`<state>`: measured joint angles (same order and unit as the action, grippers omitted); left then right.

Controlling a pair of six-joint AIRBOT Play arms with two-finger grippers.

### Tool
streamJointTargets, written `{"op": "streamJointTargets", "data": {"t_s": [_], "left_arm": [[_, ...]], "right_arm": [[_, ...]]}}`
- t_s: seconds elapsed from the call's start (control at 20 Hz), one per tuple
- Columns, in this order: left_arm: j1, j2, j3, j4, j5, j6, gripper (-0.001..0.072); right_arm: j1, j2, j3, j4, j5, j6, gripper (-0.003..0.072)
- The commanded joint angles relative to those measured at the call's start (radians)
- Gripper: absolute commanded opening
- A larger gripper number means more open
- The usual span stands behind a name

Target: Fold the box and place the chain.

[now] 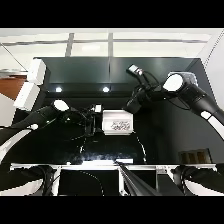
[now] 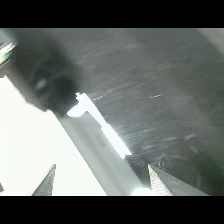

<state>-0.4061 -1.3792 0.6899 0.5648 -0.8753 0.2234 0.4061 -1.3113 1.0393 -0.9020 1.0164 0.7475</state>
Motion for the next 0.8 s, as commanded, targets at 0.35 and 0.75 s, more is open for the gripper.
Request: {"op": "streamJointTargets", "data": {"t_s": [0.35, 0.75], "left_arm": [[0.000, -0.001, 0.001, 0.000, 0.000, 0.000, 0.0400], [0.000, -0.001, 0.001, 0.000, 0.000, 0.000, 0.0400]], "right_arm": [[0.037, 0.044, -0.016, 0.025, 0.108, -0.363, 0.0707], [0.065, 0.060, -0.031, -0.010, 0.188, -0.246, 0.0707]]}}
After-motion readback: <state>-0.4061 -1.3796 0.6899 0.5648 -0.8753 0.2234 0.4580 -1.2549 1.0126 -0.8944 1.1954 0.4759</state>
